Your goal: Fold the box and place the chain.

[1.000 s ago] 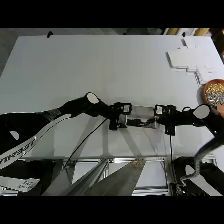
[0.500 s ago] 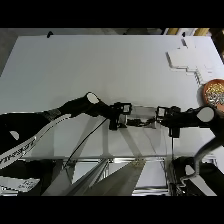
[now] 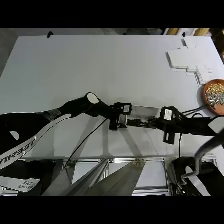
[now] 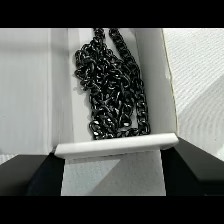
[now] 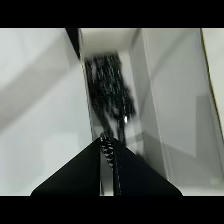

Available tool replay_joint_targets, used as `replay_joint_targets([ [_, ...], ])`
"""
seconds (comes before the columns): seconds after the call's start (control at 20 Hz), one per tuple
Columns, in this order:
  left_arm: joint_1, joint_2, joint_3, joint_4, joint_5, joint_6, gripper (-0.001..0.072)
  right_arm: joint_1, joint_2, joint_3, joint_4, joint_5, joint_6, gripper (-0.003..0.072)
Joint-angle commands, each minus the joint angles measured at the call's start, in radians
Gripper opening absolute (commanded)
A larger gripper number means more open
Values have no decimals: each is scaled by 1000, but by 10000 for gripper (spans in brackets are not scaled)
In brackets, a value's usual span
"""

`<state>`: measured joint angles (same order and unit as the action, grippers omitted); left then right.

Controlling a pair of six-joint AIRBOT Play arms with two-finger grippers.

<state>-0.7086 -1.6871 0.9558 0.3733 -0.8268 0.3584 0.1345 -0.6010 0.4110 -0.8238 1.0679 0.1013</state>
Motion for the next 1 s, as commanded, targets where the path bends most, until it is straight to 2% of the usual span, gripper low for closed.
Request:
replay_joint_targets([
  [0.0,0,0,0,0,0,0,207,170,-27,0,129,-203,4,19],
  [0.15,0,0,0,0,0,0,207,288,-116,0,128,-360,8,19],
  [0.3,0,0,0,0,0,0,207,323,-211,0,127,-423,8,26],
  [0.4,0,0,0,0,0,0,207,323,-223,0,120,-454,7,159],
  [0.45,0,0,0,0,0,0,207,321,-215,7,116,-458,6,186],
  [0.55,0,0,0,0,0,0,207,277,-192,58,77,-362,6,185],
  [0.75,0,0,0,0,0,0,207,80,-137,188,-119,-7,6,173],
  [0.85,0,0,0,0,0,0,207,-33,-119,189,-192,90,6,155],
  [0.9,0,0,0,0,0,0,207,-87,-122,185,-216,121,6,110],
  [0.95,0,0,0,0,0,0,207,-142,-122,171,-224,124,2,96],
])
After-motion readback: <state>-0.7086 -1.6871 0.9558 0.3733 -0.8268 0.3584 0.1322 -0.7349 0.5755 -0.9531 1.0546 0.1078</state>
